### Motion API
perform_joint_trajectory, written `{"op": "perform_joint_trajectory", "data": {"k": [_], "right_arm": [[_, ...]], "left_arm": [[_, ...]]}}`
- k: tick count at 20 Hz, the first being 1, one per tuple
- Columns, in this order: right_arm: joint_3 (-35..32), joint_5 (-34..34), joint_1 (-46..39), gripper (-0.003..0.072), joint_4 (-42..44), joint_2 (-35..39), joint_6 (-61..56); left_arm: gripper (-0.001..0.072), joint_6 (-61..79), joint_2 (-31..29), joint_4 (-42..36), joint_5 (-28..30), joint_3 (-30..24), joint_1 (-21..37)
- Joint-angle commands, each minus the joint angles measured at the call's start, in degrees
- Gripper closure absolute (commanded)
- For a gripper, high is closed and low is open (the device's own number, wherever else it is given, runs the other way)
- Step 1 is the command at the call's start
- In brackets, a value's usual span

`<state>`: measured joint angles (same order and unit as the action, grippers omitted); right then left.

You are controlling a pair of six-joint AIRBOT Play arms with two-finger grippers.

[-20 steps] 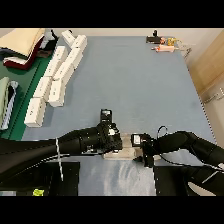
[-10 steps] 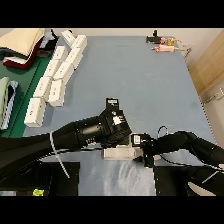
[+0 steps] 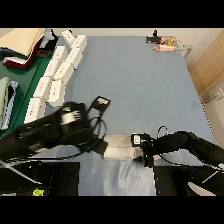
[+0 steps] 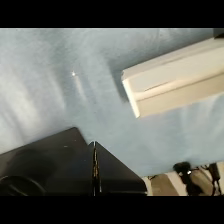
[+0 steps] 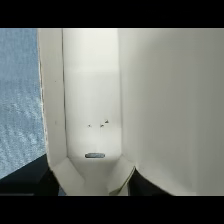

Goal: Fold the box.

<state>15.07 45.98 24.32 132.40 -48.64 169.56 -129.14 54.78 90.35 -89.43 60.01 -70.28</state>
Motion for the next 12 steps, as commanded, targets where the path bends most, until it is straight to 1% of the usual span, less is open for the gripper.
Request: {"op": "perform_joint_trajectory", "data": {"k": [1,3,5,7,9,10,11,12], "right_arm": [[-0.02,-0.02,-0.04,0.0175,0.0,0.04,-0.02],[-0.02,-0.02,-0.04,0.0175,0.0,0.04,0.0],[-0.02,-0.02,-0.04,0.0175,0.02,0.04,0.0],[-0.02,-0.02,-0.04,0.0175,0.02,0.04,-0.02],[-0.02,-0.02,-0.04,0.0175,0.0,0.02,-0.02],[-0.02,-0.02,-0.04,0.0175,0.02,0.04,-0.02],[-0.02,-0.02,-0.04,0.0175,0.0,0.02,-0.02],[-0.02,-0.02,-0.04,0.0175,0.0,0.04,-0.02]], "left_arm": [[0.0695,10.84,-15.93,-3.52,7.08,-12.13,6.78],[0.0695,24.04,-25.44,-9.25,14.27,-20.46,14.45],[0.0695,42.66,-32.11,-16.9,20.06,-27.54,22.12],[0.0694,53.99,-34.58,-21.03,23.52,-32.33,28.06],[0.0693,65.0,-33.88,-23.98,26.34,-35.8,32.72],[0.0689,69.64,-32.85,-25.7,28.35,-36.76,33.94],[0.0421,74.79,-31.39,-27.45,31.1,-37.35,34.58],[0.004,77.96,-29.79,-29.11,34.25,-37.59,34.67]]}}
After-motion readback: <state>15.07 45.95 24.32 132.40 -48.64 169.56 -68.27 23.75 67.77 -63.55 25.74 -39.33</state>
